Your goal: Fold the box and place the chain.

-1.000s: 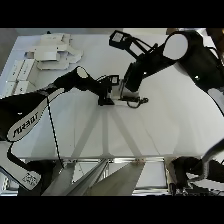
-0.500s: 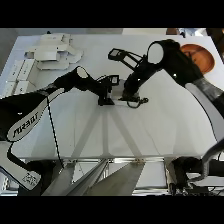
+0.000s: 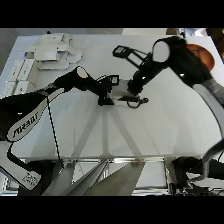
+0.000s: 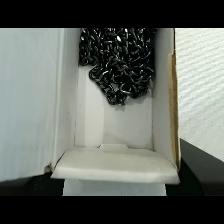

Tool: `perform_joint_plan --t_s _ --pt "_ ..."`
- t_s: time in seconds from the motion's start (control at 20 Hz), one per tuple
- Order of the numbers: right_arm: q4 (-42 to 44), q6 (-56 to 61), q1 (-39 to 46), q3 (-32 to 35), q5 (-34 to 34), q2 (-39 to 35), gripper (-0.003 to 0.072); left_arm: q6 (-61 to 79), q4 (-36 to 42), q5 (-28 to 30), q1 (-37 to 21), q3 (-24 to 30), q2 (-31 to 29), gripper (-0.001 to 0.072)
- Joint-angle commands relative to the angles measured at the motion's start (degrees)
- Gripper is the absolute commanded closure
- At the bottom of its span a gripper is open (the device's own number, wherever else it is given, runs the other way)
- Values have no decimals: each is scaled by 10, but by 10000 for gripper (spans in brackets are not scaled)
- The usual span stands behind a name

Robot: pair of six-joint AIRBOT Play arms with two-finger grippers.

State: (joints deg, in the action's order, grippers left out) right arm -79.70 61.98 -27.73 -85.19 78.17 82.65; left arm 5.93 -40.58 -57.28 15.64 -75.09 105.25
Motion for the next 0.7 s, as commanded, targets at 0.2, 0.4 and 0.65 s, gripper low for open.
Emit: perform_joint_plan --t_s 0.2,0.4,0.65 --pt "-30 -10 120 11 87 -48 469 0 0 0 -1 0 0 125" --pt "-9 -42 178 70 86 -48 469 0 0 0 -1 0 0 125" --pt "50 -111 183 195 -20 -46 468 0 0 0 -1 0 0 125"
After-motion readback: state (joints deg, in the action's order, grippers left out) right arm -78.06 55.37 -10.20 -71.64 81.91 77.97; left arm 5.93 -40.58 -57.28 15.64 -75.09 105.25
